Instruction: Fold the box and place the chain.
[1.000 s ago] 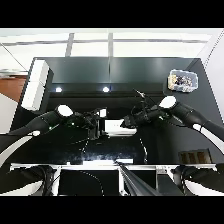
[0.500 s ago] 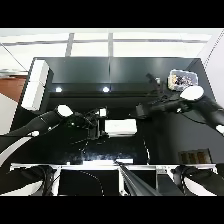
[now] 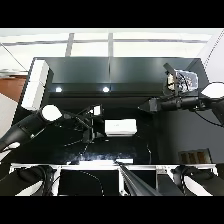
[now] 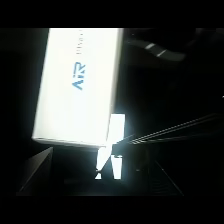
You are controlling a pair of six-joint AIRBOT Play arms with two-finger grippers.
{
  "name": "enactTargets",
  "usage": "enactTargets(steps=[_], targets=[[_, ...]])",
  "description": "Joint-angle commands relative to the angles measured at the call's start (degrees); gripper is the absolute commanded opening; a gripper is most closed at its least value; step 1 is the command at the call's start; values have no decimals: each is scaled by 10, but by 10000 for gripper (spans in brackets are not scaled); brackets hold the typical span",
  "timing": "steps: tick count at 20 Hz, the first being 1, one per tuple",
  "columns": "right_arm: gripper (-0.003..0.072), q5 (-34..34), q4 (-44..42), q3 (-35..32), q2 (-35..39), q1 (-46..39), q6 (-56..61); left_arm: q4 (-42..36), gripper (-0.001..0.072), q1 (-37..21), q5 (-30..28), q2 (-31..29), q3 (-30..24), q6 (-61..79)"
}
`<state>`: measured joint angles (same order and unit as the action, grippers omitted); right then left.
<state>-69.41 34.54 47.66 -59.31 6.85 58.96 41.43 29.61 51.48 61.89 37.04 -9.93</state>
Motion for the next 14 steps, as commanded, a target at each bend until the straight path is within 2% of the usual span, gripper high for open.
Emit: enactTargets(steps=[1,4,7,11,14], targets=[[28,5,3,0,2,-22,-24,4,718,16,32,-20,2,-90],[28,9,25,0,2,-76,-24,-6,718,25,11,-2,30,-90],[28,-5,27,0,2,-126,-24,-3,718,25,12,54,82,-89],[28,-14,50,0,2,-141,-24,-3,717,42,14,132,155,-82],[28,-15,52,0,2,-141,-24,2,717,76,-23,159,168,-53]])
